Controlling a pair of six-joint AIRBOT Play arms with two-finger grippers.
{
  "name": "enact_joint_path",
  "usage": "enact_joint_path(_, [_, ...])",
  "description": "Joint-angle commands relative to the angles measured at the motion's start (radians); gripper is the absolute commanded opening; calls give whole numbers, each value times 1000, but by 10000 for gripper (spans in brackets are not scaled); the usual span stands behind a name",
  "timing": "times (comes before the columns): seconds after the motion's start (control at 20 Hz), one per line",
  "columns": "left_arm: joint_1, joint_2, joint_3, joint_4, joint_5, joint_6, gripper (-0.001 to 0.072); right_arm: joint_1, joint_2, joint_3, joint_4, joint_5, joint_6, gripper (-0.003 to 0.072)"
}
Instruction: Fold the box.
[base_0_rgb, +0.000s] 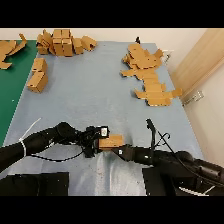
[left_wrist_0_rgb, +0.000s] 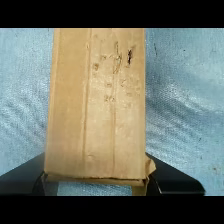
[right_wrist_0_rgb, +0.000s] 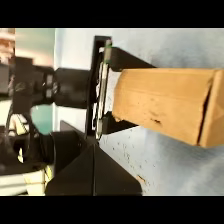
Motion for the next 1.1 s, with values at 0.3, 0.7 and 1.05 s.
enact_joint_path(0.3, [0,0,0,0,0,0,362,164,-293,3,-54,399,298,-2])
enact_joint_path(0.7, [0,0,0,0,0,0,363,164,-331,3,-57,380,304,0])
enact_joint_path(1.05, [0,0,0,0,0,0,362,164,-372,3,-56,346,304,0])
